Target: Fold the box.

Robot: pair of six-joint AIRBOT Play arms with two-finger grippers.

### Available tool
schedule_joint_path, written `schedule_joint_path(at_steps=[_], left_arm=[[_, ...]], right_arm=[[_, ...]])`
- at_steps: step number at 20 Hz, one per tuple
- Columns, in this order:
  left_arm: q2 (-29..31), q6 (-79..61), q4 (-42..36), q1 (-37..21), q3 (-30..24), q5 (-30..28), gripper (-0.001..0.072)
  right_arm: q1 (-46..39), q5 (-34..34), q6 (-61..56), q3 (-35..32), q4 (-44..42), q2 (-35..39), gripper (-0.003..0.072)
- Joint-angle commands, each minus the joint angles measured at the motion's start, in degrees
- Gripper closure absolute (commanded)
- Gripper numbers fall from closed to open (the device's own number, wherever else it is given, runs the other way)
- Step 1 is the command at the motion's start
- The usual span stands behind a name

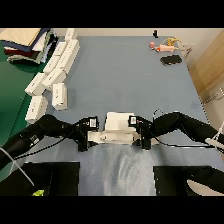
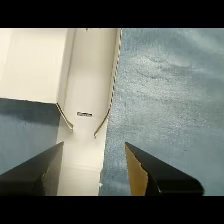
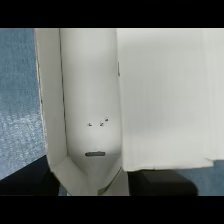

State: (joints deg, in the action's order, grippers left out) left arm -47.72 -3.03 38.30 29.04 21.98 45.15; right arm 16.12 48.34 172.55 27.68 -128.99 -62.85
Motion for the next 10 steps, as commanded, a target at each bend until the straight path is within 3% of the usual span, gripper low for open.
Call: schedule_joint_path(at_steps=[1,2,3,4,7,10], left_arm=[[-5.5,-6.8,-5.2,2.0,1.2,-6.3,0.0146],[-6.9,-6.9,-5.5,2.3,2.3,-6.4,0.0147],[-8.3,-6.9,-5.6,2.8,3.2,-6.4,0.0193],[-9.5,-7.0,-5.5,3.1,4.1,-6.1,0.0330],[-12.6,-7.0,-5.6,4.7,5.9,-4.4,0.0570],[-13.4,-6.8,-6.5,6.6,6.0,-3.6,0.0602]], right_arm=[[0.0,0.0,0.0,0.0,0.0,0.0,0.0178],[0.0,0.0,0.0,0.0,0.0,0.0,0.0178],[0.0,0.0,0.0,0.0,0.0,0.0,0.0177],[0.0,0.0,0.0,0.0,0.0,0.0,0.0177],[0.0,0.0,0.0,0.0,0.0,0.0,0.0178],[0.0,0.0,0.0,0.0,0.0,0.0,0.0178]])
